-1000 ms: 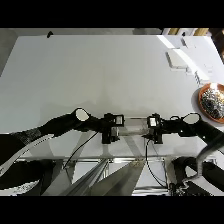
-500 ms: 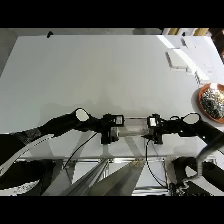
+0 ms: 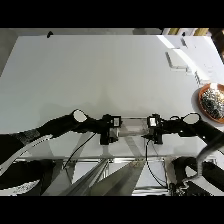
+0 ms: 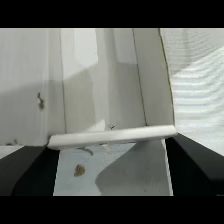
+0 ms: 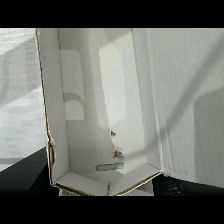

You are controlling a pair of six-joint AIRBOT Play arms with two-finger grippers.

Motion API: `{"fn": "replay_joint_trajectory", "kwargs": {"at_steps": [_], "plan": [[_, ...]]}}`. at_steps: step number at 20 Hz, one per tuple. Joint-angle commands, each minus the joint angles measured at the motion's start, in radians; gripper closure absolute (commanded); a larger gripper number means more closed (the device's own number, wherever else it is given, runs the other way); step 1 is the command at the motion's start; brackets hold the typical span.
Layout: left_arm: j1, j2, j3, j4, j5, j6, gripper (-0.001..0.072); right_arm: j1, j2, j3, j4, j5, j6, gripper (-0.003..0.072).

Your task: Fold the box and place the chain.

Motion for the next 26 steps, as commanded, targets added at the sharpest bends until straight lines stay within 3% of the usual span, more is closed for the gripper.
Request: {"fn": "replay_joint_trajectory", "kwargs": {"at_steps": [1,12,26], "plan": [[0.014,0.0,-0.011,-0.06,0.005,0.059,0.0014,-0.001,0.001,0.0,0.001,0.0,0.0,0.0218],[0.0,0.001,-0.011,-0.206,0.023,0.193,0.0014,-0.001,0.001,0.0,0.001,0.0,0.0,0.0218],[0.002,0.018,-0.011,-0.229,0.037,0.192,0.0016,-0.001,0.001,0.0,0.001,0.0,0.0,0.0218]]}}
